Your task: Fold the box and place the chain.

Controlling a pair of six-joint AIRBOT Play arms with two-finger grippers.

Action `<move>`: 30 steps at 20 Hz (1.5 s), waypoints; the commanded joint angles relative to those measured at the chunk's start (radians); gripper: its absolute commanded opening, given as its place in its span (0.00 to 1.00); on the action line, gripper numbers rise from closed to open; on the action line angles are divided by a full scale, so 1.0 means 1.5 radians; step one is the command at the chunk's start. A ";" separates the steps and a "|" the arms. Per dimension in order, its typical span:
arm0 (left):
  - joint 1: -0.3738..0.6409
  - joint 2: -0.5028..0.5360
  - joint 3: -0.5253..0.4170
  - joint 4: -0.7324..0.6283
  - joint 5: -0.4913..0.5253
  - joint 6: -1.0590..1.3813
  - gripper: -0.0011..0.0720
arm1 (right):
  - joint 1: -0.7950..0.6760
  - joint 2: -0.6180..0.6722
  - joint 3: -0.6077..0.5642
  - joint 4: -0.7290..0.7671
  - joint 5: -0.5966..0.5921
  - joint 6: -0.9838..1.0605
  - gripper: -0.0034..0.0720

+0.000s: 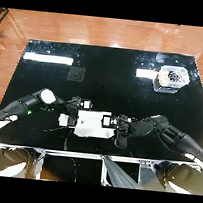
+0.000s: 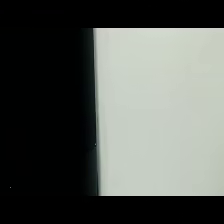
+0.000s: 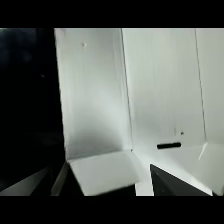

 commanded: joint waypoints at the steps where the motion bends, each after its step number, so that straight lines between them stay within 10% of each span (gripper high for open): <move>1: 0.000 0.000 0.001 0.000 0.001 0.000 0.05 | 0.033 -0.023 0.000 0.031 0.101 0.003 0.98; 20: 0.000 0.000 0.001 0.000 -0.002 0.000 0.05 | -0.018 0.023 0.004 -0.026 0.201 0.128 0.98; 30: -0.003 0.002 0.001 0.003 -0.001 0.018 0.04 | -0.018 0.022 0.004 0.037 0.104 -0.024 0.98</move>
